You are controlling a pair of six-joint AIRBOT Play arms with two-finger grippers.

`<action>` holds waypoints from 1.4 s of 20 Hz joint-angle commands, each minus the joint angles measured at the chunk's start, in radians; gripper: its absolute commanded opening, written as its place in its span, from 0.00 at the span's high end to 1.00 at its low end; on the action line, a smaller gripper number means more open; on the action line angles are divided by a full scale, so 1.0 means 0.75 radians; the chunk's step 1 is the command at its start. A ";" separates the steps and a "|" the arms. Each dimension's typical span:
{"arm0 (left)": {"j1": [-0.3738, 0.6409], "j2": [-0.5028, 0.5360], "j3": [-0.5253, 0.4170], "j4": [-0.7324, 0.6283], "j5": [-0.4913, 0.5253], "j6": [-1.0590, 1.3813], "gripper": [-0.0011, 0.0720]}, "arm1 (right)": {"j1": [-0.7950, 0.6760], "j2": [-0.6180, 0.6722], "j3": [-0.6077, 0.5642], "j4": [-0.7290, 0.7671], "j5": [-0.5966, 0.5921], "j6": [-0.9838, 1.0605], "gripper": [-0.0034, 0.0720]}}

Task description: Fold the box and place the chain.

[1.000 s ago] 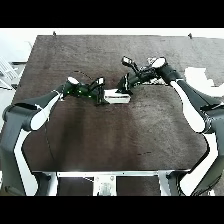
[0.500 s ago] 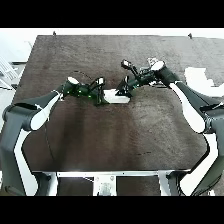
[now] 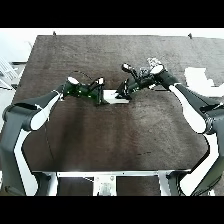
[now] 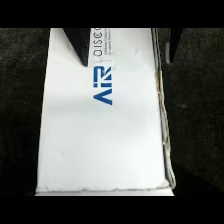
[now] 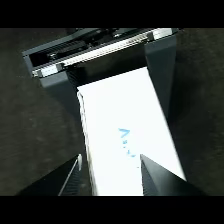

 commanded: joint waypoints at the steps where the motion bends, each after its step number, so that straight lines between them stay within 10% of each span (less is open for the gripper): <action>1: -0.001 0.000 -0.001 -0.001 0.003 -0.002 0.14 | -0.025 0.046 -0.002 0.150 -0.002 -0.065 0.49; 5: -0.001 0.000 -0.001 -0.001 0.003 -0.001 0.14 | -0.065 0.065 -0.004 0.196 0.004 -0.066 0.94; 19: -0.001 0.000 -0.001 -0.001 0.002 -0.002 0.14 | -0.061 0.056 -0.267 0.157 -0.170 0.018 0.94; 28: -0.001 0.000 -0.001 -0.001 0.003 -0.002 0.14 | -0.062 0.432 -0.264 0.276 -0.176 0.036 0.95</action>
